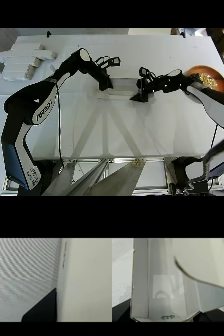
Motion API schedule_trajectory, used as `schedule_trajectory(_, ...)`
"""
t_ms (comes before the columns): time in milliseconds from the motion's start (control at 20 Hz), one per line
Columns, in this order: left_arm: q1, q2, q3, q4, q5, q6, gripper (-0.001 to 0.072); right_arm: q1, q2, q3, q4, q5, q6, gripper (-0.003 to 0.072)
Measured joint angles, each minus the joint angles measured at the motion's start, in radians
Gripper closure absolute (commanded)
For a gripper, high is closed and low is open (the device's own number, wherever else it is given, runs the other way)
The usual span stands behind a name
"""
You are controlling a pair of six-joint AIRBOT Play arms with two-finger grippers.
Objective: Fold the box and place the chain.
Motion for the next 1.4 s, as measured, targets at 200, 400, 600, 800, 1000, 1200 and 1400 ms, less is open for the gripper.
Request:
schedule_trajectory(200, 0.000, 0.000, 0.000, 0.000, 0.000, 0.000, 0.0693, 0.015, 0.001, 0.000, -0.028, -0.032, 0.026, 0.0000)
schedule_trajectory(400, 0.000, 0.000, 0.000, 0.000, 0.000, 0.000, 0.0693, 0.020, 0.001, 0.000, -0.039, -0.043, 0.036, 0.0000)
schedule_trajectory(600, 0.000, 0.000, 0.000, 0.000, 0.000, 0.000, 0.0693, 0.021, 0.001, 0.000, -0.042, -0.046, 0.039, 0.0000)
schedule_trajectory(800, 0.000, 0.000, 0.000, 0.000, 0.000, 0.000, 0.0693, 0.021, 0.001, 0.000, -0.043, -0.047, 0.040, 0.0003)
schedule_trajectory(1000, 0.000, 0.000, 0.000, 0.000, 0.000, 0.000, 0.0693, 0.021, 0.001, 0.000, -0.044, -0.050, 0.040, 0.0194)
schedule_trajectory(1200, 0.000, 0.000, 0.000, 0.000, 0.000, 0.000, 0.0693, 0.021, 0.001, 0.000, -0.044, -0.049, 0.040, 0.0194)
schedule_trajectory(1400, 0.000, 0.000, 0.000, 0.000, 0.000, 0.000, 0.0693, 0.021, 0.001, 0.000, -0.045, -0.047, 0.040, 0.0194)
